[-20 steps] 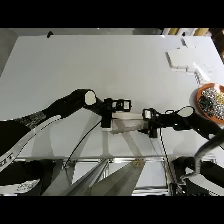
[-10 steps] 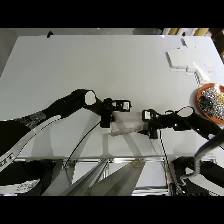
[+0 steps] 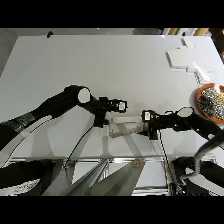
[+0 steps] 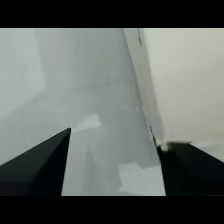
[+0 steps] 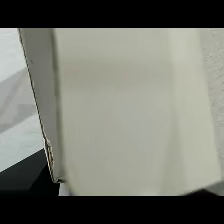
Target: Fold the box and place the chain.
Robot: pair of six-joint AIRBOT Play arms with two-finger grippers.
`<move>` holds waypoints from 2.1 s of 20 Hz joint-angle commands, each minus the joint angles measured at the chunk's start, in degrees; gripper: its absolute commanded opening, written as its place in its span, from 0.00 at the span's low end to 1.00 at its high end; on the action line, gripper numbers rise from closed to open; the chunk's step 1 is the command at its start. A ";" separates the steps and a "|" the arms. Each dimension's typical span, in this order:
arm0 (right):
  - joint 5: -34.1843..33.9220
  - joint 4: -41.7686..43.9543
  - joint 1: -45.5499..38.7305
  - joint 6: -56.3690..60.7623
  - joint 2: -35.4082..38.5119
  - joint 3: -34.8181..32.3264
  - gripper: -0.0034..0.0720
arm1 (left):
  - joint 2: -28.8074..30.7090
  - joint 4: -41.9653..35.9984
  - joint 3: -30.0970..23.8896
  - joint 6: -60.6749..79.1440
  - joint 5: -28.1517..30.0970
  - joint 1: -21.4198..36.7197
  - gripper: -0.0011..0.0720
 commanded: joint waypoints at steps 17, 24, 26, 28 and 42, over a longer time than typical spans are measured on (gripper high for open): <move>-0.37 -5.86 -0.04 -0.09 0.00 0.07 0.65 | 6.69 5.22 0.07 -10.29 -7.52 0.42 0.55; -0.59 -5.90 -0.04 -0.09 -0.07 0.07 0.56 | 9.22 1.33 0.07 -13.51 -7.28 0.26 0.55; -0.57 -5.90 -0.04 -0.09 -0.39 0.07 0.56 | 9.18 -0.22 0.07 -14.21 -7.34 0.26 0.56; -0.59 -5.90 -0.04 -0.11 -0.55 0.07 0.56 | 9.18 -1.07 0.07 -14.21 -7.28 0.26 0.56; -0.61 -5.88 -0.04 -0.11 -0.55 0.07 0.66 | 6.91 -1.03 0.04 -16.92 -6.82 -1.22 0.56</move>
